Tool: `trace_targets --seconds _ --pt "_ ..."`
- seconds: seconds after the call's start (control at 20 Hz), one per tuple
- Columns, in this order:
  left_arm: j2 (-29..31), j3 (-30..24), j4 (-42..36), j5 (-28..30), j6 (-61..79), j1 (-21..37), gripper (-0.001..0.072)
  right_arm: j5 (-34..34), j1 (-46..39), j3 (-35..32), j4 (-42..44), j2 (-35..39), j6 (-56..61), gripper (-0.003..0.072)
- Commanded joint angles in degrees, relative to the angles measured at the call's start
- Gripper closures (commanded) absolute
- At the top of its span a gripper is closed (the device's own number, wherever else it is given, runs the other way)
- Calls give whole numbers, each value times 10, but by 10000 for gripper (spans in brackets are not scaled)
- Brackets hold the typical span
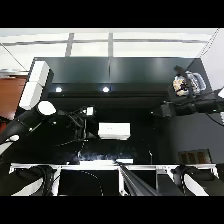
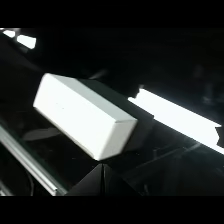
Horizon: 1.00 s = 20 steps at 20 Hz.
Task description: Fold the box and place the chain.
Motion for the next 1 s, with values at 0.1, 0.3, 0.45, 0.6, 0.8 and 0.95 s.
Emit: trace_targets --seconds 0.1,0.3,0.45,0.6,0.8,0.95 --pt "-7 65 28 14 -126 -95 1 -19 -38 1 -45 21 11 681" --pt "-52 103 9 116 -132 -169 1 -18 -38 -3 -46 21 11 680" --pt "-111 124 -2 121 -166 -178 1 -23 -38 -3 -45 21 13 681" --pt "-131 135 -3 113 -176 -177 1 -22 -38 -3 -45 21 13 681" --pt "-131 136 -2 92 -176 -178 1 -26 -38 -3 -46 21 13 680" --pt "-131 136 -2 85 -176 -178 1 -26 -38 -3 -46 21 13 681"
